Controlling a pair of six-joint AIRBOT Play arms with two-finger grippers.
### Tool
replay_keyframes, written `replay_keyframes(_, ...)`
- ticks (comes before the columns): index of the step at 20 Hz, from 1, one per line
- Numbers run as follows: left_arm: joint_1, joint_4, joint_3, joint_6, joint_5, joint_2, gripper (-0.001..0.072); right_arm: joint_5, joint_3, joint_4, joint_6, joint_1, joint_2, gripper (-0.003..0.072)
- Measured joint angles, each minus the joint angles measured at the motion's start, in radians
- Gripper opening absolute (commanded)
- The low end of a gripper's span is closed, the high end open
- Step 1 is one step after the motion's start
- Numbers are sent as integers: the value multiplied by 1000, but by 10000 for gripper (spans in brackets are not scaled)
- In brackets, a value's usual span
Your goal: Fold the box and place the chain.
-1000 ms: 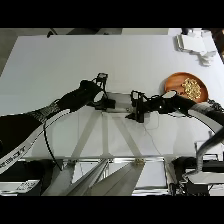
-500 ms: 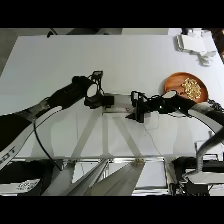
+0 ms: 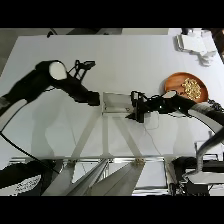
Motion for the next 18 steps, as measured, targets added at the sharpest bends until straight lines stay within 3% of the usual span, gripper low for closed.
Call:
replay_keyframes(2, 76, -131, -59, 308, 35, 5, 636, 0, 0, 0, 0, 0, 0, 386)
replay_keyframes(6, 191, -346, -162, 931, 105, -26, 644, 0, 0, 0, 0, 0, 0, 386)
replay_keyframes(7, 209, -379, -174, 1049, 107, -43, 705, 0, 0, 0, 0, 0, 0, 386)
replay_keyframes(10, 239, -441, -195, 1371, 106, -111, 702, 0, 0, 0, 0, 0, 0, 386)
replay_keyframes(18, 229, -546, -203, 1811, 77, -240, 704, 0, 0, 0, 0, 0, 0, 386)
